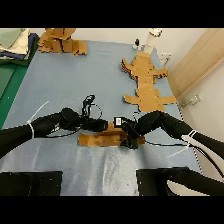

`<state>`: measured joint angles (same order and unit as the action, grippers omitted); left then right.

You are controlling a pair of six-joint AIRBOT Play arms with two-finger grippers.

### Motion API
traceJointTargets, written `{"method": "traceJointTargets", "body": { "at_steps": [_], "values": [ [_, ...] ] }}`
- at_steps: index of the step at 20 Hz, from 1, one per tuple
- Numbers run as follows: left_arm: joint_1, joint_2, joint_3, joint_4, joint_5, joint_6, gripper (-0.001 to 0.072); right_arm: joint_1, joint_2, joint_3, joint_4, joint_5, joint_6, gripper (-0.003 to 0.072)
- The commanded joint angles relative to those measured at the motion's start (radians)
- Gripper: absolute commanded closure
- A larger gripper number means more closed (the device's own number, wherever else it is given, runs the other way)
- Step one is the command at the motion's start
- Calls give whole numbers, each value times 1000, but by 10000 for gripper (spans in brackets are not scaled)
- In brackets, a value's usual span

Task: Fold the box.

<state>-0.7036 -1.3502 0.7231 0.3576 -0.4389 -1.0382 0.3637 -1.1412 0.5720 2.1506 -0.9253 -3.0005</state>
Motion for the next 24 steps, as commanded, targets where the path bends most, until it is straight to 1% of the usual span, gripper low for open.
{"method": "traceJointTargets", "body": {
  "at_steps": [1,7,9,14,18,19,24],
  "values": [
    [0,-2,5,81,-14,-63,701,0,0,0,0,0,0,170],
    [1,-3,66,90,-5,-51,700,0,0,0,0,0,0,170],
    [1,-3,77,92,12,-30,699,0,0,0,0,0,0,170],
    [1,0,92,92,12,19,699,0,0,0,0,0,0,170],
    [33,50,92,91,3,71,699,0,0,0,0,0,0,171],
    [47,71,92,91,-28,117,699,0,0,0,0,0,0,170],
    [154,161,88,111,-282,333,700,0,0,0,0,0,0,170]
  ]
}}
